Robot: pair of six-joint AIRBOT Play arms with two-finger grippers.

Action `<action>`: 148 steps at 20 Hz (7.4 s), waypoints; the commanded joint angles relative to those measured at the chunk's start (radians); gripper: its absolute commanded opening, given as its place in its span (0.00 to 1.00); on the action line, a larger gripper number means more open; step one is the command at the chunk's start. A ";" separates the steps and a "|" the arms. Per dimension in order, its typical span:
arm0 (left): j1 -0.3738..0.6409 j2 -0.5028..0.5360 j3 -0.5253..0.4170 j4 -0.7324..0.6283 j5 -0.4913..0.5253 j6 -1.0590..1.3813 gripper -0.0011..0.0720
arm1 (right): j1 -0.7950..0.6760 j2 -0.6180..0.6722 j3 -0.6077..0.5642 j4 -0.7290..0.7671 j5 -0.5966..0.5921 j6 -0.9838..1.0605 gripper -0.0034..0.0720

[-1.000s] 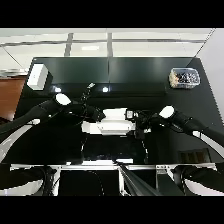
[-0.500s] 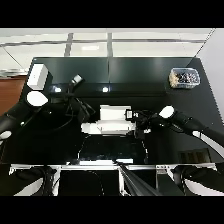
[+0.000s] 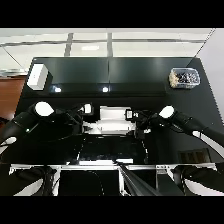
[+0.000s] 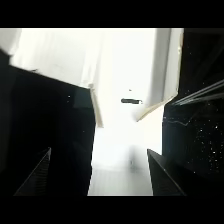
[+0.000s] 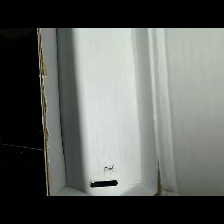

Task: Fold the box and place the chain.

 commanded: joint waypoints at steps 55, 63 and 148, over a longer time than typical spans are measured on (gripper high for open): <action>0.543 -0.165 -0.048 -0.139 -0.365 -1.179 0.05 | 0.000 -0.001 0.000 0.000 0.000 0.000 0.29; 0.417 -0.198 -0.048 -0.143 -0.272 -1.180 0.05 | 0.000 -0.001 0.000 0.000 0.000 0.000 0.29; -0.439 -0.383 0.472 0.609 -0.318 -2.376 0.48 | 0.000 -0.001 0.000 0.003 0.000 0.000 0.29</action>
